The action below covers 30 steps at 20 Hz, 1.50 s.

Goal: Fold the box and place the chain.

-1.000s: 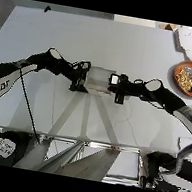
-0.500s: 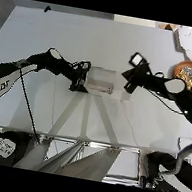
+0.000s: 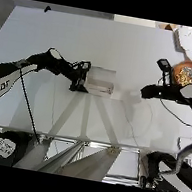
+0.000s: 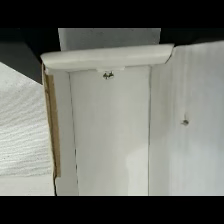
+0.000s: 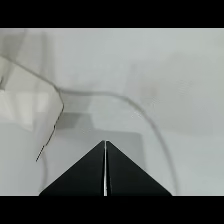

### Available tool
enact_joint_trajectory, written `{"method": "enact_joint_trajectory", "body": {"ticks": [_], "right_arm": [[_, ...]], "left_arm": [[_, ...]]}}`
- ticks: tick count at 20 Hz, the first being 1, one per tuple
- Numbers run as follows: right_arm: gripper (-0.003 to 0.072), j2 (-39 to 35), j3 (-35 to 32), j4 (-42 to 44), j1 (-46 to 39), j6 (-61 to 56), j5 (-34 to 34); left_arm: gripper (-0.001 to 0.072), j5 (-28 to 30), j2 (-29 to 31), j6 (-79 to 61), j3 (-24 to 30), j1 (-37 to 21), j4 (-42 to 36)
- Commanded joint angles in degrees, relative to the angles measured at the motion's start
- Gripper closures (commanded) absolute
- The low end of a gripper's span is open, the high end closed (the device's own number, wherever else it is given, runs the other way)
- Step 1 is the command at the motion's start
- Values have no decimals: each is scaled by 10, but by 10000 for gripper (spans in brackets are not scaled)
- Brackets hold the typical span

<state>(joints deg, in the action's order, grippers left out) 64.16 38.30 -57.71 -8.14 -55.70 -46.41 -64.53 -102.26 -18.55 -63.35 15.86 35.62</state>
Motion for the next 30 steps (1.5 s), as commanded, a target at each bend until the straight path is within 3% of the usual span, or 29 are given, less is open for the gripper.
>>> {"method": "enact_joint_trajectory", "body": {"ticks": [1,9,13,21,23,24,30], "right_arm": [[674,31,-41,87,-7,-23,-7],[676,118,-51,271,6,55,-19],[676,156,-51,324,39,85,-15],[669,161,-50,502,66,198,-49],[511,160,-50,507,66,198,-50],[485,160,-50,507,66,198,-50],[485,157,-50,522,66,203,-50]], "left_arm": [[435,0,0,0,0,0,0],[435,0,0,0,0,0,0],[435,0,0,0,0,0,0],[435,0,0,0,0,0,0],[435,0,0,0,0,0,0],[435,0,0,0,0,0,0],[435,0,0,0,0,0,0]]}}
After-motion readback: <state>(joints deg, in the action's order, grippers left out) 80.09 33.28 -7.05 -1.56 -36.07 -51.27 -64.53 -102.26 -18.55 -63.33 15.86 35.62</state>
